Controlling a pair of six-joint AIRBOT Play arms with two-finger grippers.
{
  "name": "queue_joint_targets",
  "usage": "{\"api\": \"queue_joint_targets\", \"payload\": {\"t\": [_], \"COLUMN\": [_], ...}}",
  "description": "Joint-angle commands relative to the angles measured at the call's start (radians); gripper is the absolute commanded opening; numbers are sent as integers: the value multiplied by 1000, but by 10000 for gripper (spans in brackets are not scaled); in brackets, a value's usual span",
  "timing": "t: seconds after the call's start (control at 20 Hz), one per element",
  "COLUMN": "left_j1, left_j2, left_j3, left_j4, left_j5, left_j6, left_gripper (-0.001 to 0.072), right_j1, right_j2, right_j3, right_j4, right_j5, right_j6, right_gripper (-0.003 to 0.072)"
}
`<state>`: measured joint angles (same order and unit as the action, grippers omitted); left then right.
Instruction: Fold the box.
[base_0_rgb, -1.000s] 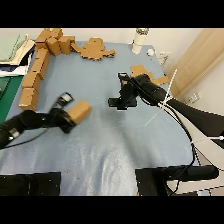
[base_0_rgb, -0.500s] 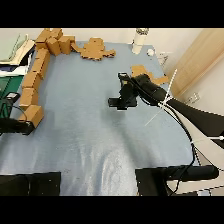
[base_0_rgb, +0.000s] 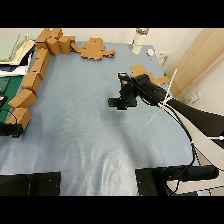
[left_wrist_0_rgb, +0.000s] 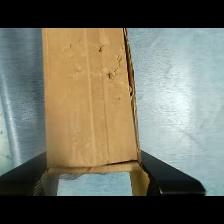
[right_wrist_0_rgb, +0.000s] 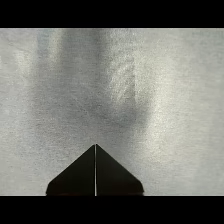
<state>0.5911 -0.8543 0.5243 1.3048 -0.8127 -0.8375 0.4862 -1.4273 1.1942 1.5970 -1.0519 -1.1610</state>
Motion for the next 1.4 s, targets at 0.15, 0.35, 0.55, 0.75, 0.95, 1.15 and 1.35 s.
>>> {"api": "queue_joint_targets", "payload": {"t": [0.15, 0.35, 0.55, 0.75, 0.95, 1.15, 1.35], "left_j1": [5, 5, 5, 5, 5, -4, -145], "left_j2": [-76, -98, -97, -71, -19, 43, 74], "left_j3": [0, 0, 0, 21, 98, 174, 252], "left_j4": [42, 41, 42, 46, 45, -22, -180], "left_j5": [74, 106, 93, 39, -90, -183, -226], "left_j6": [-2, -1, -1, -1, -27, -88, -87], "left_gripper": [213, 213, 689, 700, 701, 701, 651], "right_j1": [0, 0, 0, 0, 0, 0, 0], "right_j2": [-1, -1, -1, -1, -1, -1, -1], "right_j3": [1, 1, 1, 1, 1, 1, 1], "right_j4": [0, 0, 0, 0, 0, 0, 0], "right_j5": [0, 0, 0, 0, 0, 0, 0], "right_j6": [0, 0, 0, 0, 0, 0, 0], "right_gripper": [2, 3, 3, 3, 3, 2, 3]}}
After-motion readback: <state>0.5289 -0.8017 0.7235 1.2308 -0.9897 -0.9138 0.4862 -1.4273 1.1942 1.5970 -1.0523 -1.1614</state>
